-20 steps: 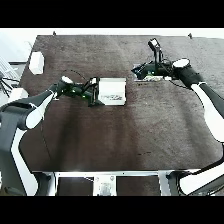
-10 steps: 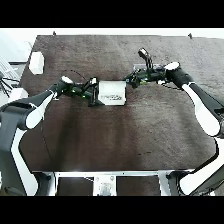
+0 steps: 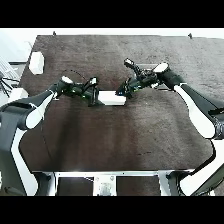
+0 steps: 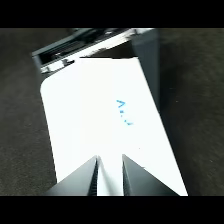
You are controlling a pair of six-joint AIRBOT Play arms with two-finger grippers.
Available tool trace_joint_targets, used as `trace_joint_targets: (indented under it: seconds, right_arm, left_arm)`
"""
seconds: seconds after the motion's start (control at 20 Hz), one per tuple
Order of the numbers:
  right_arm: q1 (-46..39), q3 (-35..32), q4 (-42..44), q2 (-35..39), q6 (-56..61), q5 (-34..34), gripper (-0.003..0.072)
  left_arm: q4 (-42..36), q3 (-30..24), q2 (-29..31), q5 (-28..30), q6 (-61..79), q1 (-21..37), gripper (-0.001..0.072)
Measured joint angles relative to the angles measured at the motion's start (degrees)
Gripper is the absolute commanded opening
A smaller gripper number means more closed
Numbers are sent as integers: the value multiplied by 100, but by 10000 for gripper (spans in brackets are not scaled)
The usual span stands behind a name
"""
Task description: Fold the box and place the chain.
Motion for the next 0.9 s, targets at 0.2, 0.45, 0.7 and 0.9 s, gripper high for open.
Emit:
trace_joint_targets:
  seconds: [0.2, 0.45, 0.7, 0.9]
  right_arm:
    - [87, 133, -15, 0, 22, 50, 225]
    - [162, 203, -15, -48, 42, -22, 242]
    - [195, 219, -33, -79, 48, -269, 319]
    - [271, 219, -70, -83, 55, -210, 395]
  left_arm:
    - [-2, 0, 0, 0, 0, 0, 290]
    - [-2, 0, 0, 0, 0, 0, 290]
    - [0, 0, 0, 2, 0, 0, 290]
    - [-2, 0, 0, 0, 0, 0, 290]
